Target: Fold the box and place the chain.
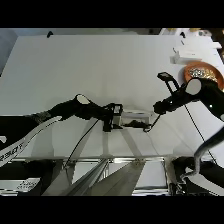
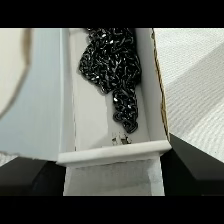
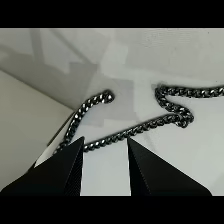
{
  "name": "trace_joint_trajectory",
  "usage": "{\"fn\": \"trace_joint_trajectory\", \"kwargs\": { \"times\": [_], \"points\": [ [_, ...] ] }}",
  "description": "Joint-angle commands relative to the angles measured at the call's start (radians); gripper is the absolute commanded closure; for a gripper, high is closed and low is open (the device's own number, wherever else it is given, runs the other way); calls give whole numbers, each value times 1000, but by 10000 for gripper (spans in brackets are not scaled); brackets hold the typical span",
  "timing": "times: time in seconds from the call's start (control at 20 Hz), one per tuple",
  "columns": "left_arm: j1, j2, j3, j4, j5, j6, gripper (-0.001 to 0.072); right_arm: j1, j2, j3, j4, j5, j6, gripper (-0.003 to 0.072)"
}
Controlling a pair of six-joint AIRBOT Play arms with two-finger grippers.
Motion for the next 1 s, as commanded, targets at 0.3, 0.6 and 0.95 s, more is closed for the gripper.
{"fn": "trace_joint_trajectory", "kwargs": {
  "times": [0.3, 0.6, 0.95],
  "points": [
    [1, 0, 0, 0, 0, 0, 525, 95, -119, -6, -82, -98, 169, 425],
    [1, 0, 0, 0, 0, 0, 525, 108, -119, -6, -81, -121, 244, 425],
    [1, 0, 0, 0, 0, 0, 525, 99, -26, -6, -286, -120, 158, 389]
  ]
}}
